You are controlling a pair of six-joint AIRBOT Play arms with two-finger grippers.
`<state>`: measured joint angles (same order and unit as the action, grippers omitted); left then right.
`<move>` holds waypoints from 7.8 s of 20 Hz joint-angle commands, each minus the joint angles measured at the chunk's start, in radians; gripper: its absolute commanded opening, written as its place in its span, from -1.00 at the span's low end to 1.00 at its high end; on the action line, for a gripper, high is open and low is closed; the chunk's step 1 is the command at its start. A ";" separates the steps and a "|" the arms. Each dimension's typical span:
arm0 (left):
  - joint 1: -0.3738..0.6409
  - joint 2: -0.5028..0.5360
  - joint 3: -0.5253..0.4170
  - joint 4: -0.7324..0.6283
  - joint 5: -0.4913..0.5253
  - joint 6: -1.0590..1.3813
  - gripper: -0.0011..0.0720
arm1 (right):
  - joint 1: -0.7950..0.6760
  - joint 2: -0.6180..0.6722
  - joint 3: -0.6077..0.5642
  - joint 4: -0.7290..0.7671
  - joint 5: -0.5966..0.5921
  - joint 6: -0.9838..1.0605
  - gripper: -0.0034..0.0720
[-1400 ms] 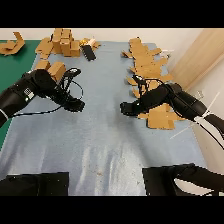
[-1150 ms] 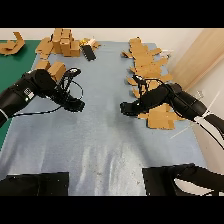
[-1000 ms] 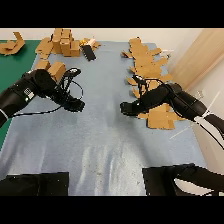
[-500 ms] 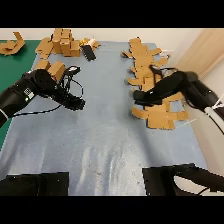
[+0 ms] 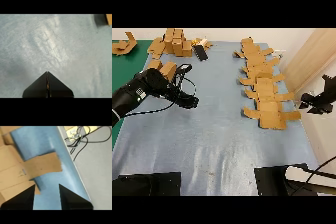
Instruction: Fold the box.
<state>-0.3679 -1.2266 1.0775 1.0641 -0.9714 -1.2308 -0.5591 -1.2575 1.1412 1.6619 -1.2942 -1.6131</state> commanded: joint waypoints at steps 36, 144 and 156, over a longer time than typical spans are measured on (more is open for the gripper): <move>0.108 0.000 -0.140 -0.241 -0.147 0.072 0.34 | 0.305 0.164 -0.587 0.538 0.068 -0.348 -0.44; -0.094 -0.188 -0.219 -0.674 0.097 1.335 -0.94 | 0.562 0.146 -0.358 0.802 0.170 -0.398 -0.90; -0.093 -0.188 -0.219 -0.674 0.072 1.351 -0.94 | 0.671 0.198 -0.752 0.713 0.353 -0.308 -0.90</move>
<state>-0.4610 -1.4147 0.8593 0.3897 -0.8852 0.1078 0.1028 -1.0611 0.4301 2.3894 -1.0286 -1.9263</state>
